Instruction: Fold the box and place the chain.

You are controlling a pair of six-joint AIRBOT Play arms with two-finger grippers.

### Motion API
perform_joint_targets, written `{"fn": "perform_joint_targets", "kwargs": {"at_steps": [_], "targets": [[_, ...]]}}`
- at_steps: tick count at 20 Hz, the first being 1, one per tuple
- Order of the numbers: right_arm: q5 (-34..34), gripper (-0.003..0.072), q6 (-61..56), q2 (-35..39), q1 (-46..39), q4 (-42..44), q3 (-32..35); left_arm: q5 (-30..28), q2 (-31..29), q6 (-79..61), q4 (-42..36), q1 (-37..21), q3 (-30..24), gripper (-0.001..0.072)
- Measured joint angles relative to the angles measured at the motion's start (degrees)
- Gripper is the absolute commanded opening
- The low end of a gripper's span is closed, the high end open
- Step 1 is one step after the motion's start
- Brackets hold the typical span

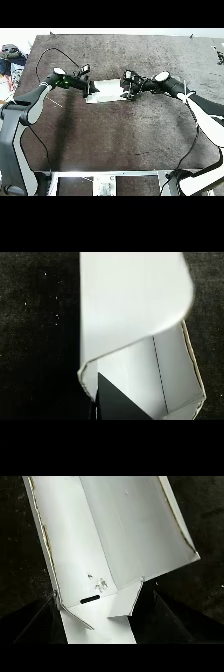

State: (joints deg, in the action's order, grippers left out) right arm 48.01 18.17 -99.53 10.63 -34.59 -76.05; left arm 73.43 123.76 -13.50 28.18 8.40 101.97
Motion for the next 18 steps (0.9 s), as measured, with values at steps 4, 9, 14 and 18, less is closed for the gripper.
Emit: {"fn": "perform_joint_targets", "kwargs": {"at_steps": [4, 9, 14, 18], "targets": [[6.6, 0.0711, -1.2, -4.2, -1.2, 0.0, -5.5, 0.0, 0.0, 0.0, 0.0, 0.0, 0.0, 0.0013], [13.3, 0.0711, -4.5, -10.0, -1.7, -1.9, -12.5, 0.0, 0.0, 0.0, 0.0, 0.0, 0.0, 0.0013], [15.9, 0.0711, -5.6, -12.9, -0.8, -2.6, -14.7, 0.1, 0.0, 0.0, 0.0, 0.0, 0.0, 0.0013], [16.5, 0.0709, -5.8, -14.0, -0.5, -2.8, -15.1, 0.1, 0.0, 0.0, 0.0, 0.0, 0.0, 0.0013]]}}
